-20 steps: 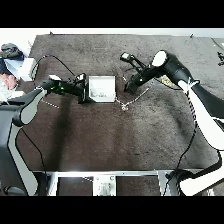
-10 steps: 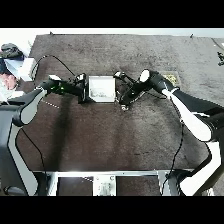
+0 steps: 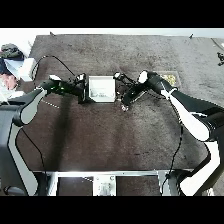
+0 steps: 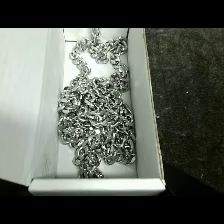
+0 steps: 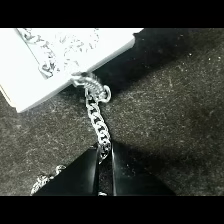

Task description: Fold the box and place the chain.

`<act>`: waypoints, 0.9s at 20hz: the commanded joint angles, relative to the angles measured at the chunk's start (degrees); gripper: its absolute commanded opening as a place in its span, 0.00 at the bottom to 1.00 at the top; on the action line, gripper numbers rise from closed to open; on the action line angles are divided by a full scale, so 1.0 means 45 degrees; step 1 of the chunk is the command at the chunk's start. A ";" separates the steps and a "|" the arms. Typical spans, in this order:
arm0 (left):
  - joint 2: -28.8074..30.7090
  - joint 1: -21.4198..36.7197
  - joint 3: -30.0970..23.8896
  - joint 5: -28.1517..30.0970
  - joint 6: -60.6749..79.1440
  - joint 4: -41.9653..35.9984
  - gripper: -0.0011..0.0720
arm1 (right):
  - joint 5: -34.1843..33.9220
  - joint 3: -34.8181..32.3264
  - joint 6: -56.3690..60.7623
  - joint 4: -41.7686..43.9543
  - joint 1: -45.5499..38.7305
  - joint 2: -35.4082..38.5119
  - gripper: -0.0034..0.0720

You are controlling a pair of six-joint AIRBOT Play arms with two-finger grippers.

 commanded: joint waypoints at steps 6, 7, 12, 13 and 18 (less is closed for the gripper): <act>0.0000 0.0000 0.0005 0.0005 0.0000 0.0000 0.65 | -0.0068 0.0000 0.0005 -0.0024 0.0005 0.2225 0.07; 0.0000 0.0000 0.0005 0.0005 0.0000 0.0000 0.65 | -0.0151 0.0000 0.0005 -0.0019 0.0005 0.2603 0.07; 0.0000 0.0000 0.0005 0.0010 0.0000 0.0000 0.65 | -0.1938 0.0243 -0.0005 0.0738 0.0015 0.4609 0.07; 0.0000 0.0000 0.0005 0.0005 0.0005 0.0000 0.65 | -0.2540 0.0461 -0.0015 0.1054 0.0044 0.4901 0.07; 0.0000 0.0000 0.0005 0.0005 0.0000 0.0000 0.65 | -0.4318 0.1996 -0.0010 0.1093 0.0928 0.5105 0.07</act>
